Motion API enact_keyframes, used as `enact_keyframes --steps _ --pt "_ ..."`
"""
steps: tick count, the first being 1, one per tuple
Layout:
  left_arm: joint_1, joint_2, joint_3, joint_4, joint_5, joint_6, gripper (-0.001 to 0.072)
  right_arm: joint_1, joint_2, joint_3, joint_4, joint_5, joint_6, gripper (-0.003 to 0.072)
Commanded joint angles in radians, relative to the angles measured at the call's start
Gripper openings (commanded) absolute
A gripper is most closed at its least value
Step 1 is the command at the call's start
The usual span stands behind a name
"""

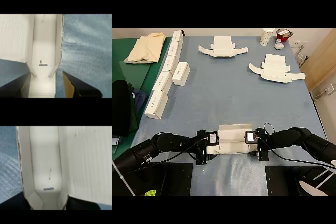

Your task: Fold the box.

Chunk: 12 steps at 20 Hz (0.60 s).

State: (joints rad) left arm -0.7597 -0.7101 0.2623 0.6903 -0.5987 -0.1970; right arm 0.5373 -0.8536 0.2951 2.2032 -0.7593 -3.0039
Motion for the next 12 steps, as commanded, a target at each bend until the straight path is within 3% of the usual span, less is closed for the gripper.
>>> enact_keyframes --steps 1,2,3,12 --pt "-0.001 -0.079 0.002 -0.132 0.015 0.166 0.0389 0.0 0.001 0.001 0.0 0.0 0.0 0.0502" --pt "-0.001 -0.094 0.002 -0.131 0.016 0.198 0.0203 0.0 0.001 0.001 0.0 0.0 0.0 0.0501" --pt "-0.001 -0.106 0.004 -0.131 0.016 0.219 0.0165 0.0 0.001 0.001 0.0 0.0 0.0 0.0501" --pt "-0.001 -0.155 0.037 -0.129 0.039 0.235 0.0164 0.0 0.001 0.001 0.0 0.0 0.0 0.0502"
